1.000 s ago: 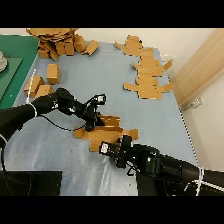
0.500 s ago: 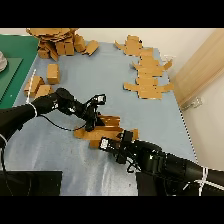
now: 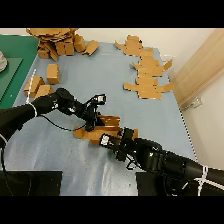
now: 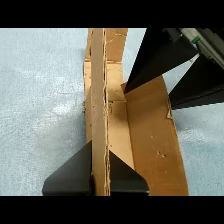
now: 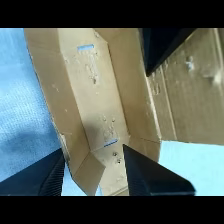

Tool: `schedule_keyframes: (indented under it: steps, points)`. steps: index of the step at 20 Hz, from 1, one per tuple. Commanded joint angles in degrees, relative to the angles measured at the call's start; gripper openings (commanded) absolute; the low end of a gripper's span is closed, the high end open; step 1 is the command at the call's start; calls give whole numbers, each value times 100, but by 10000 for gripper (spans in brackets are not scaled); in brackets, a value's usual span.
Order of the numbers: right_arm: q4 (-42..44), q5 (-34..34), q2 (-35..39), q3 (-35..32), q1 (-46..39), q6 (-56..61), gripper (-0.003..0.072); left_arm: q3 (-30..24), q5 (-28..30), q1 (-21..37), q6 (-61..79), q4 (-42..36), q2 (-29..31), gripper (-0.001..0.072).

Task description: Fold the box.

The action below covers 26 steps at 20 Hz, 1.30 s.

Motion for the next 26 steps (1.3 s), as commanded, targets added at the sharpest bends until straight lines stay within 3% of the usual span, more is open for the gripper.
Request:
schedule_keyframes:
  steps: [1,6,7,9,12,15,21,26]
  points:
    - [22,-46,-2,9,-31,0,547,0,2,-2,2,0,-2,16]
    - [133,-103,4,9,-31,-101,553,0,0,-4,2,0,-2,16]
    - [114,-96,9,13,-31,-343,720,0,2,-2,2,0,-2,16]
    - [109,-302,7,13,-61,-931,720,0,0,-7,2,0,-2,16]
    - [155,-551,7,17,-138,-903,717,2,2,-15,2,0,-2,16]
    - [223,-516,7,17,-140,-570,712,0,2,-15,2,0,-2,16]
    - [339,-140,7,9,-140,1167,696,0,2,-15,2,0,-2,16]
    - [-46,46,125,9,-142,1040,697,0,2,-15,2,0,-2,16]
